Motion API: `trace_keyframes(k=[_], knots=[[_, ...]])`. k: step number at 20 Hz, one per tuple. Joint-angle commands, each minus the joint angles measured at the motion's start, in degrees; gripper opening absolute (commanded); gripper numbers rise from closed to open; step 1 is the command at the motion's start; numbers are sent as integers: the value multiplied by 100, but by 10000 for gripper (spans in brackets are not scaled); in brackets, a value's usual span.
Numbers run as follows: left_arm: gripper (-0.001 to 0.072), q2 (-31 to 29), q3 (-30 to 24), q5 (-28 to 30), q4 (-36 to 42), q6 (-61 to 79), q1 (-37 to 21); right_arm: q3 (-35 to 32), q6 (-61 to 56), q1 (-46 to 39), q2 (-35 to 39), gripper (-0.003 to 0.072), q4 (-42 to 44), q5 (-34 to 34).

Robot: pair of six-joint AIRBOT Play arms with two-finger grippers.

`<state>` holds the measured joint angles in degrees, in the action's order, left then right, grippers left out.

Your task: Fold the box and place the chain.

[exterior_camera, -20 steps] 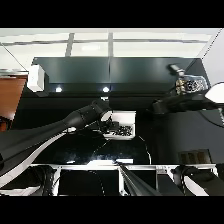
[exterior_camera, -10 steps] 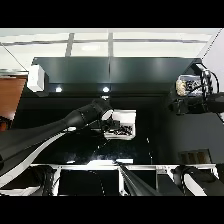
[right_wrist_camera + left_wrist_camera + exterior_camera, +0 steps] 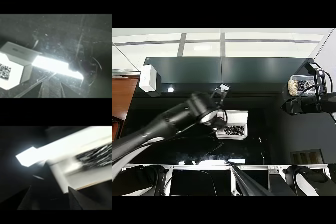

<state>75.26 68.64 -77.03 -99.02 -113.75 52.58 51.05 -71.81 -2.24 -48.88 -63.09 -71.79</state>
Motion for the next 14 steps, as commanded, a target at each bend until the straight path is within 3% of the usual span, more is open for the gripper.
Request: trace_keyframes(k=[1, 3, 5, 7, 8, 9, 11, 12, 13, 14], knots=[[542, -970, -634, -295, -796, 1016, -498, 4, -79, 0, 4, 264, 0, -2], [543, -1495, -1298, -4, -487, 1008, -1517, 4, -162, 0, 4, 263, 0, -2], [543, -2039, -2114, 916, 614, 1051, -2872, 4, -317, 0, 4, 263, 11, -2], [542, -2452, -2981, 2083, 3016, 2468, -4238, 4, -374, 0, 4, 263, 50, 7], [543, -2529, -3388, 2358, 4588, 3945, -4784, 7, -413, 0, 4, 264, 48, 31], [543, -2500, -3676, 2212, 5917, 5606, -5136, 4, -431, 0, 4, 263, 46, 37], [547, -2369, -4070, 1690, 7394, 8205, -5340, 7, -450, 0, 4, 263, 44, 35], [667, -2306, -4172, 1598, 7554, 9073, -5268, 4, -452, 0, 4, 263, 44, 35], [717, -2253, -4225, 1652, 7538, 9798, -5141, 4, -450, 0, 4, 264, 44, 48], [717, -2194, -4238, 1727, 7525, 10526, -5005, 4, -455, 0, 4, 263, 44, 46]])
